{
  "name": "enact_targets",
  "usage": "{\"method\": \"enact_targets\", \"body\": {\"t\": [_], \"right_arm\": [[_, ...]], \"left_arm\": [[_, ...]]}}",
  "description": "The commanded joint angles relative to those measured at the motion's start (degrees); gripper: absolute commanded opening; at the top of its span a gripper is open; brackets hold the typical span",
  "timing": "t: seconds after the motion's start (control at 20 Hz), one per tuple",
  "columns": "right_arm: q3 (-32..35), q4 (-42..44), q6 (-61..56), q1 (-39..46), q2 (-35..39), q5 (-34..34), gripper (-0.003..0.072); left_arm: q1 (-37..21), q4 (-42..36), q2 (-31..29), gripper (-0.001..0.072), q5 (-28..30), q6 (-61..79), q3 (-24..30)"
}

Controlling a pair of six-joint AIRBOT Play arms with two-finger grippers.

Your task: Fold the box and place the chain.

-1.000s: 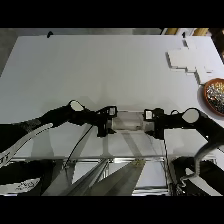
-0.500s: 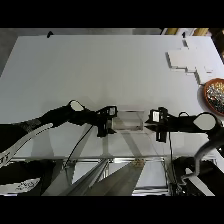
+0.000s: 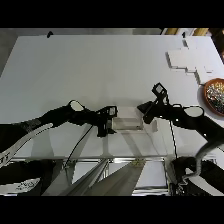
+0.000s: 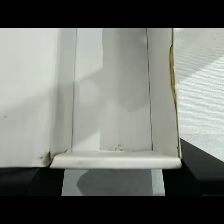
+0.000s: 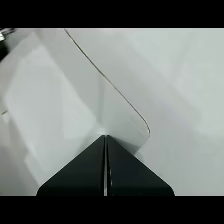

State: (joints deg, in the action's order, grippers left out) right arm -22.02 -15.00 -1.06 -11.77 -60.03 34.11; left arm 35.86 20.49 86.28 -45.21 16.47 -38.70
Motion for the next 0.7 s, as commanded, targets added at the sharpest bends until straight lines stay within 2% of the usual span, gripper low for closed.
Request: {"method": "enact_targets", "body": {"t": [0.0, 0.15, 0.25, 0.4, 0.65], "right_arm": [[0.00, 4.74, -0.02, -0.02, -5.33, -2.12, 0.0018], [-1.27, 3.17, -0.76, -0.02, -4.72, 0.94, 0.0018], [-3.48, -2.36, -4.15, -0.02, -2.86, 4.92, 0.0018], [-6.56, -17.90, -8.66, -0.02, 3.54, 9.84, 0.0018], [-6.64, -41.38, -8.63, -0.02, 14.99, 16.98, 0.0018]], "left_arm": [[-0.04, 0.04, -0.04, 0.0205, -0.02, 0.04, -0.02], [-0.04, 0.04, -0.04, 0.0205, -0.02, 0.04, -0.02], [-0.04, 0.07, -0.04, 0.0205, -0.02, 0.04, -0.02], [-0.04, 0.04, -0.04, 0.0205, 0.00, 0.04, -0.02], [-0.04, 0.04, -0.04, 0.0205, 0.00, 0.04, -0.02]]}}
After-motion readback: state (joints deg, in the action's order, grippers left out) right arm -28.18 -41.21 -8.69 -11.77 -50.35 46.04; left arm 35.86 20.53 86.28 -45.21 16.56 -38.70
